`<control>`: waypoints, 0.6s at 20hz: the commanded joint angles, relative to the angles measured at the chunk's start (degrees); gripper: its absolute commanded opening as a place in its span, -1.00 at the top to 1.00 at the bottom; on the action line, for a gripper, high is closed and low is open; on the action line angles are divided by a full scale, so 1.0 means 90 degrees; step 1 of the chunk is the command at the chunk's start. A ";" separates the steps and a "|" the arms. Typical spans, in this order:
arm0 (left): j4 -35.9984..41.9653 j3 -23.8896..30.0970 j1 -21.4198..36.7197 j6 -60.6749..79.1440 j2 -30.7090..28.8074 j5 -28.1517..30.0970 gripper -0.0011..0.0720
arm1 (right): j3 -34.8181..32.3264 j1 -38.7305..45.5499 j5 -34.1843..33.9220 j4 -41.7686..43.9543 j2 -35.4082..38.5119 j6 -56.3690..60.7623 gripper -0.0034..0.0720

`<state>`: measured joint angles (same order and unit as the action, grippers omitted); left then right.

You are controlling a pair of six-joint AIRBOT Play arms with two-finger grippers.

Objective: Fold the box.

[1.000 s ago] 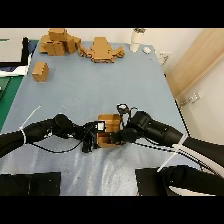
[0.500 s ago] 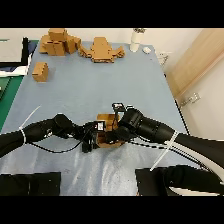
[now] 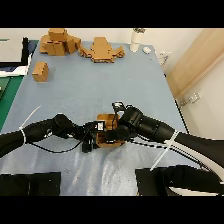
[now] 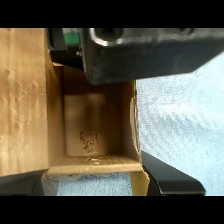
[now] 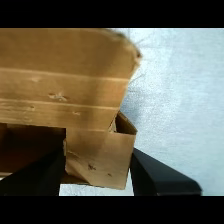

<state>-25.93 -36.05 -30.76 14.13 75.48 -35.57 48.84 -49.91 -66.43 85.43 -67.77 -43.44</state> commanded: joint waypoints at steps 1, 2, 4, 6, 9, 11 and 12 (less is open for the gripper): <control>0.0000 -0.0007 0.0005 0.0000 0.0000 0.0002 -0.08 | 0.0007 -0.0005 -0.0024 0.0058 0.0032 -0.0041 -0.69; 0.0000 -0.0007 0.0005 0.0000 0.0000 0.0000 -0.08 | 0.0010 -0.0005 -0.0005 0.0134 0.0058 -0.0053 -0.69; 0.0000 -0.0007 0.0005 0.0000 0.0000 0.0002 -0.08 | 0.0010 -0.0005 0.0034 0.0274 0.0119 -0.0078 -0.69; 0.0000 -0.0007 0.0005 0.0000 0.0000 0.0002 -0.08 | 0.0010 -0.0005 0.0029 0.0376 0.0117 -0.0075 -0.69; 0.0002 -0.0007 0.0005 0.0000 0.0000 0.0000 -0.08 | 0.0010 -0.0007 0.0024 0.0551 0.0117 -0.0075 -0.69; 0.0000 -0.0007 0.0005 0.0000 0.0000 0.0002 -0.08 | 0.0010 -0.0005 0.0044 0.0571 0.0117 -0.0056 -0.69; 0.0000 -0.0007 0.0005 0.0000 0.0000 0.0002 -0.08 | 0.0010 -0.0005 0.0061 0.0568 0.0117 0.0027 -0.69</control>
<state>-25.91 -36.05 -30.76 14.13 75.48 -35.57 48.88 -49.95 -66.19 89.67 -66.78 -44.01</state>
